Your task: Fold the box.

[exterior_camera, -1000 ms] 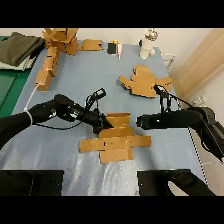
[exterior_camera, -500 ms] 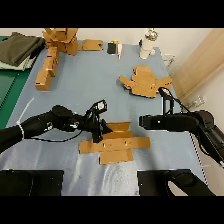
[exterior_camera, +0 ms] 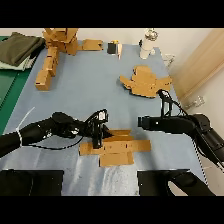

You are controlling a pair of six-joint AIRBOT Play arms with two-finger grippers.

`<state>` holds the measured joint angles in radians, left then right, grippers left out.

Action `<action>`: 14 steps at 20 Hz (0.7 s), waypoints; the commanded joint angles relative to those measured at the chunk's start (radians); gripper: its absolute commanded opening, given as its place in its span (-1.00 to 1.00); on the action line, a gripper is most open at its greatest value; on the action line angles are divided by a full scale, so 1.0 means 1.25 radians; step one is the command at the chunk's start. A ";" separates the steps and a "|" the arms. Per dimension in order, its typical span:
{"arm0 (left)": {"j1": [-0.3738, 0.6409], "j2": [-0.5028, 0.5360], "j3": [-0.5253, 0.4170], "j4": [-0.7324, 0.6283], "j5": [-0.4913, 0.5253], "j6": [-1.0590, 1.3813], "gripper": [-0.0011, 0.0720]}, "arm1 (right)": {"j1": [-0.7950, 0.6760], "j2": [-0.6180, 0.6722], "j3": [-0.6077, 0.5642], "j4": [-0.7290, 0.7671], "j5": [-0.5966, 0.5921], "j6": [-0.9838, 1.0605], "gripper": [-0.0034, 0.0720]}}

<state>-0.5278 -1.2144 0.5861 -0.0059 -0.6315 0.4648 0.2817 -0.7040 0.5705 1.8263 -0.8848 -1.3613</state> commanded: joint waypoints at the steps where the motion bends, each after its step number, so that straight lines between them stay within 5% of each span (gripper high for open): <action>1: -0.001 0.007 -0.016 -0.014 0.033 0.039 -0.95 | 0.001 0.001 -0.002 0.005 0.021 0.000 -0.90; 10: -0.002 -0.045 -0.023 -0.006 -0.005 0.014 -0.94 | 0.001 0.001 -0.002 0.014 0.046 -0.001 -0.90; 14: -0.002 -0.021 -0.023 0.076 -0.024 -0.038 -0.94 | 0.001 0.000 -0.002 0.013 0.046 -0.001 -0.90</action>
<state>-0.5293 -1.2564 0.5583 0.0200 -0.6487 0.4580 0.2817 -0.7040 0.5682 1.8423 -0.8295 -1.3617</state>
